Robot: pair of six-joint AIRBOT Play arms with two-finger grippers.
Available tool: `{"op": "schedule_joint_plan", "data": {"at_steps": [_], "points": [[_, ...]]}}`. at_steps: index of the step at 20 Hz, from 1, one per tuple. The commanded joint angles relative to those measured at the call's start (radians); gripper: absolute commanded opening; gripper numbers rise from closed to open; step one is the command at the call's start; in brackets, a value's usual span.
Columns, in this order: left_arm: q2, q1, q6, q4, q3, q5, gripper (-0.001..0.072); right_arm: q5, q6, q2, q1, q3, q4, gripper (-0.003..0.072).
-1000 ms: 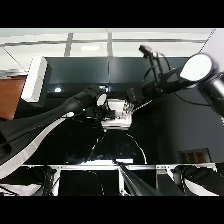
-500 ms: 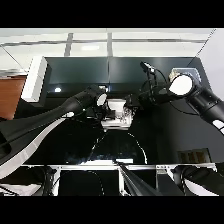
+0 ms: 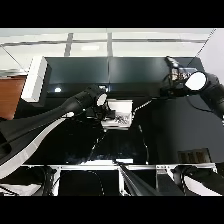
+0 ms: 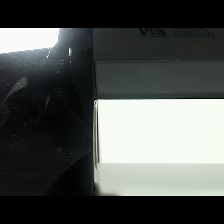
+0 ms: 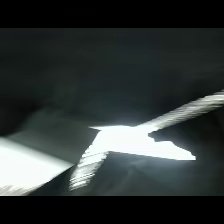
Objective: Fold the box and place the chain.
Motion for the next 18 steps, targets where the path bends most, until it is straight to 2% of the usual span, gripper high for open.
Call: {"op": "schedule_joint_plan", "data": {"at_steps": [1,4,9,12,13,15,16,17,18], "points": [[0.000,0.001,0.000,0.000,0.001,0.000,0.0028,-0.121,0.166,-0.050,-0.106,-0.016,-0.341,0.0706],[0.000,0.001,0.000,0.000,0.001,0.000,0.0028,-0.225,0.219,-0.183,-0.170,0.027,-0.318,0.0704],[0.000,0.001,0.000,0.000,0.001,-0.007,0.0028,-0.137,0.292,-0.446,-0.212,0.260,-0.315,0.0703],[0.000,0.001,0.000,0.000,0.001,-0.008,0.0028,-0.124,0.285,-0.528,-0.211,0.343,-0.295,0.0702],[0.000,0.001,0.000,0.000,0.001,-0.007,0.0028,-0.124,0.285,-0.538,-0.212,0.348,-0.298,0.0637],[-0.001,0.001,0.000,0.000,0.001,-0.008,0.0028,-0.122,0.285,-0.544,-0.218,0.348,-0.299,0.0346],[-0.002,0.001,0.000,0.000,0.001,-0.008,0.0028,-0.108,0.285,-0.541,-0.220,0.352,-0.301,0.0090],[-0.002,0.001,0.000,0.000,0.001,-0.009,0.0028,-0.075,0.279,-0.534,-0.220,0.359,-0.302,0.0017],[-0.002,0.001,0.000,0.000,0.001,-0.010,0.0028,-0.038,0.257,-0.519,-0.219,0.363,-0.300,0.0018]]}}
